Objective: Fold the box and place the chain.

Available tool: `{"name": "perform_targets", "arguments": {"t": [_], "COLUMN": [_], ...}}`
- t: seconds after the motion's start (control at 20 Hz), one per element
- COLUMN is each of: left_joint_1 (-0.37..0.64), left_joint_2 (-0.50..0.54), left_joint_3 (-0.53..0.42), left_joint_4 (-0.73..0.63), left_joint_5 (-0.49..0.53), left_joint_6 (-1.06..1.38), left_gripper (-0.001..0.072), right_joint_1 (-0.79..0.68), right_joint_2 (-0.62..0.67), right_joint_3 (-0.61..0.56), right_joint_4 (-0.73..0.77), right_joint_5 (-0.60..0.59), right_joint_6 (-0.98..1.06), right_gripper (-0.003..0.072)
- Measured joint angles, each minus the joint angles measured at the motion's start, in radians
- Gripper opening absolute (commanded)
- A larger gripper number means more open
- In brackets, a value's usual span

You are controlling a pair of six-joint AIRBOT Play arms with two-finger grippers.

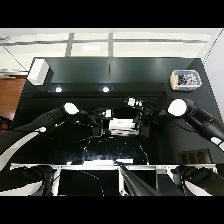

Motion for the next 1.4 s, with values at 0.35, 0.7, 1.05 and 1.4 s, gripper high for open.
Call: {"name": "perform_targets", "arguments": {"t": [0.35,0.7,1.05,1.4], "left_joint_1": [0.0,-0.001,-0.001,-0.001], "left_joint_2": [0.0,0.0,0.0,0.0], "left_joint_3": [0.0,0.0,0.0,0.0], "left_joint_4": [0.0,0.0,0.0,0.0], "left_joint_5": [0.0,-0.001,-0.002,-0.001], "left_joint_6": [0.0,0.002,0.002,-0.001], "left_gripper": [0.0333,0.0333,0.0333,0.0333], "right_joint_1": [0.016,0.011,-0.079,-0.097], "right_joint_2": [0.0,0.019,0.079,0.088], "right_joint_3": [-0.024,-0.018,0.029,0.035], "right_joint_4": [0.0,-0.011,-0.01,-0.008], "right_joint_5": [-0.033,-0.016,0.137,0.118], "right_joint_6": [0.019,0.121,0.377,0.348], "right_gripper": [0.0309,0.0309,0.0308,0.0698]}}
